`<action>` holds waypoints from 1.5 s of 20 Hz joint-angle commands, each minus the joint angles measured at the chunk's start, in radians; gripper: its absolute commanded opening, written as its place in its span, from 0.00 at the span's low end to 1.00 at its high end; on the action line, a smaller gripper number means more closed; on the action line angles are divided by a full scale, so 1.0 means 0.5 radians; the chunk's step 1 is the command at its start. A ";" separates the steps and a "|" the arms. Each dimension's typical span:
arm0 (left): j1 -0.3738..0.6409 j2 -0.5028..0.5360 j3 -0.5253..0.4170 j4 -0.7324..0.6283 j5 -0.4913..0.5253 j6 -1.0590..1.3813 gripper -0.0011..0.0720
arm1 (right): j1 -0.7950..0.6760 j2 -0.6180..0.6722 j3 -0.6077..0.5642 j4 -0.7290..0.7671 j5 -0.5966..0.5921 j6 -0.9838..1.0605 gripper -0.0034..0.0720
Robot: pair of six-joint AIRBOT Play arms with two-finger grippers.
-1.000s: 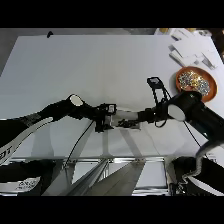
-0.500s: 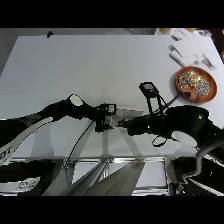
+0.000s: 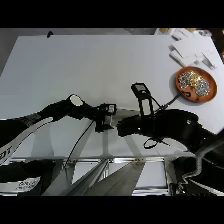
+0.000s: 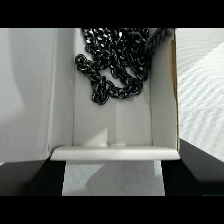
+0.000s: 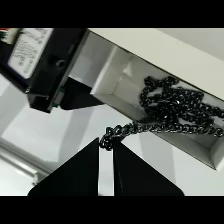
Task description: Fold the box and place the chain.
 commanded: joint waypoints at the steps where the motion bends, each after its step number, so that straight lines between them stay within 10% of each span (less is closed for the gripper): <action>1: 0.000 0.002 0.000 0.001 0.000 -0.001 0.22 | 0.008 -0.053 -0.011 -0.037 0.065 -0.008 0.36; 4: 0.000 0.002 0.000 0.001 0.000 0.000 0.22 | -0.095 0.053 -0.003 -0.057 0.098 -0.040 0.37; 10: 0.000 0.002 0.000 0.001 -0.001 0.000 0.22 | -0.716 0.255 0.015 -0.179 0.544 -0.281 0.07; 16: 0.000 0.002 0.000 0.001 0.000 0.000 0.22 | -1.017 0.040 -0.211 -0.294 0.422 -0.282 0.07; 19: 0.000 0.002 0.000 0.001 -0.001 0.000 0.22 | -1.017 -0.126 -0.342 -0.212 0.193 -0.280 0.30; 30: 0.000 0.002 0.000 0.001 0.000 0.000 0.22 | -1.028 -0.481 -0.344 -0.302 -0.078 -0.217 0.31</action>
